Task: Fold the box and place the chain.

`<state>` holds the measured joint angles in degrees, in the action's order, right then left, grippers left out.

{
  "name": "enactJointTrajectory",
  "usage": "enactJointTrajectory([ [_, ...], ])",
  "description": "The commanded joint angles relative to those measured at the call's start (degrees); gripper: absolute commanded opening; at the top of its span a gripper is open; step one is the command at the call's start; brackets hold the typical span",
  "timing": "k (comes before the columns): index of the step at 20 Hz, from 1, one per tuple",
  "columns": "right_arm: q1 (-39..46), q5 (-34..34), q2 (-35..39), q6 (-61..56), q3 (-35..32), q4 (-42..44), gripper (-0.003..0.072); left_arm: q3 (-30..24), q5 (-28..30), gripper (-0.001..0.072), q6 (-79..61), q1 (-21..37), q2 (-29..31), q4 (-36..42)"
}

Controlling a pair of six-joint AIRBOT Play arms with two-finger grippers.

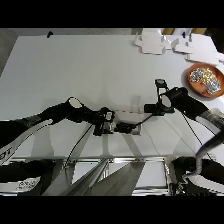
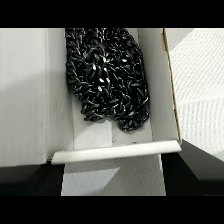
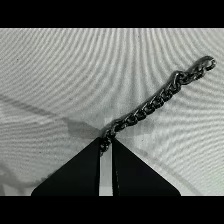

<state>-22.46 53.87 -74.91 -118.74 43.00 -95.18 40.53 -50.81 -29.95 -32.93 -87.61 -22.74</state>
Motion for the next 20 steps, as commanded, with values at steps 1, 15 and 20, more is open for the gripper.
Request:
enactJointTrajectory([
  [1,0.0,1.4,0.4,3.7,0.0,2.1,0.0021,0.0,0.0,0.021,0.0,0.0,0.0,0.0],
  [15,-21.1,7.7,32.0,3.1,0.0,11.6,0.0021,0.0,0.0,0.021,0.0,0.0,0.0,0.0],
  [20,-28.8,6.6,32.2,-1.3,0.0,11.6,0.0021,0.0,0.0,0.021,0.0,0.0,0.0,0.0],
])
